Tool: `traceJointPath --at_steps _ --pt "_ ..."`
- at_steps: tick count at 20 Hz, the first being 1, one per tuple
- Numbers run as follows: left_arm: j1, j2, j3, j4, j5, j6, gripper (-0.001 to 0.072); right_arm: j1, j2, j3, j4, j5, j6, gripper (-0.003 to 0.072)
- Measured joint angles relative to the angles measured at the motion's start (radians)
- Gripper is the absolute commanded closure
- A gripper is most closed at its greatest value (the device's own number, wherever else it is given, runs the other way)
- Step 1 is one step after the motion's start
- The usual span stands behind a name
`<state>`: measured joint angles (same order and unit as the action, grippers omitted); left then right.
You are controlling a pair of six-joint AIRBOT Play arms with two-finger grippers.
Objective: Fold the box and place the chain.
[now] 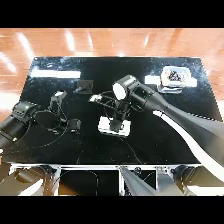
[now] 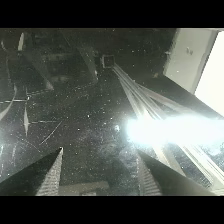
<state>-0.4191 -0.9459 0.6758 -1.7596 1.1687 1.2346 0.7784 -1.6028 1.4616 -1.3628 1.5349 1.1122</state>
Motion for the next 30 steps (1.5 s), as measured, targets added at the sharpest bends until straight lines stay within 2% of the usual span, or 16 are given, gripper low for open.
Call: traceJointPath --at_steps 2,4,6,9,11,13,15,22,30 --pt "0.000 0.000 0.000 0.000 0.000 0.000 0.0161 -0.021 0.031 0.009 0.001 0.012 0.036 0.0661" --pt "0.000 0.000 0.000 0.000 0.001 0.000 0.0161 -0.063 0.070 0.005 0.031 0.027 0.082 0.0655" --pt "0.000 0.000 0.000 0.000 0.002 0.000 0.0161 -0.127 0.137 -0.052 0.095 0.007 0.149 0.0655" --pt "0.000 0.000 0.000 -0.001 0.002 0.003 0.0161 -0.228 0.293 -0.282 0.259 -0.212 0.324 0.0655" --pt "0.000 0.000 0.000 -0.002 -0.002 0.005 0.0161 -0.249 0.367 -0.457 0.439 -0.389 0.398 0.0655" --pt "0.000 0.000 0.000 -0.003 -0.011 0.007 0.0161 -0.235 0.391 -0.572 0.582 -0.526 0.421 0.0655" --pt "0.000 0.000 0.000 -0.003 -0.020 0.008 0.0161 -0.207 0.381 -0.635 0.682 -0.635 0.434 0.0655" --pt "0.000 -0.001 0.000 -0.005 -0.027 0.008 0.0161 -0.164 0.324 -0.693 0.791 -0.772 0.435 0.0655" --pt "-0.001 -0.013 0.000 -0.007 -0.029 0.008 0.0161 -0.130 0.283 -0.699 0.781 -0.787 0.433 0.0655"
